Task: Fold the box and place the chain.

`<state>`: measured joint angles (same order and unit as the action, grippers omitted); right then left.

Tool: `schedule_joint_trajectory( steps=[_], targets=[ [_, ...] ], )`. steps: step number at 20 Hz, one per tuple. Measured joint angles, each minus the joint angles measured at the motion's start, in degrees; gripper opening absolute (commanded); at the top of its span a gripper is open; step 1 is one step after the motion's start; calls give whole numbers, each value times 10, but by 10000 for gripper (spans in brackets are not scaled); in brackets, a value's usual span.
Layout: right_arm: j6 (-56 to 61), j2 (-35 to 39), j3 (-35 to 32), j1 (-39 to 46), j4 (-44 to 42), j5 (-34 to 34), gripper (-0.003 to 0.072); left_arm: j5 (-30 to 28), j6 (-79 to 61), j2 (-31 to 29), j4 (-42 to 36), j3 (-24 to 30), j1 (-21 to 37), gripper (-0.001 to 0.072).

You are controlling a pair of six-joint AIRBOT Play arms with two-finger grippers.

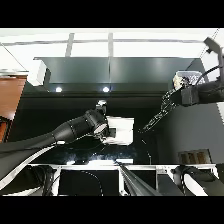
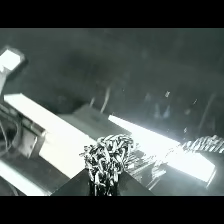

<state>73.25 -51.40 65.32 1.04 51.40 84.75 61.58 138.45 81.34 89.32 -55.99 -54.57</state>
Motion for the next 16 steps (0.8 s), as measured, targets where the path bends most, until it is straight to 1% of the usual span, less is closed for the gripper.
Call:
schedule_joint_trajectory(
  steps=[4,8,12,16],
  targets=[
    [-2,3,-52,-13,-22,-3,9,0,0,0,0,0,0,27],
    [-2,4,-120,-74,-62,-23,9,-1,0,0,0,0,0,27],
    [-1,4,-173,-153,-82,-64,9,-1,0,0,0,0,0,27],
    [6,-2,-197,-217,-105,-127,9,-1,0,0,0,0,0,27]
  ],
)
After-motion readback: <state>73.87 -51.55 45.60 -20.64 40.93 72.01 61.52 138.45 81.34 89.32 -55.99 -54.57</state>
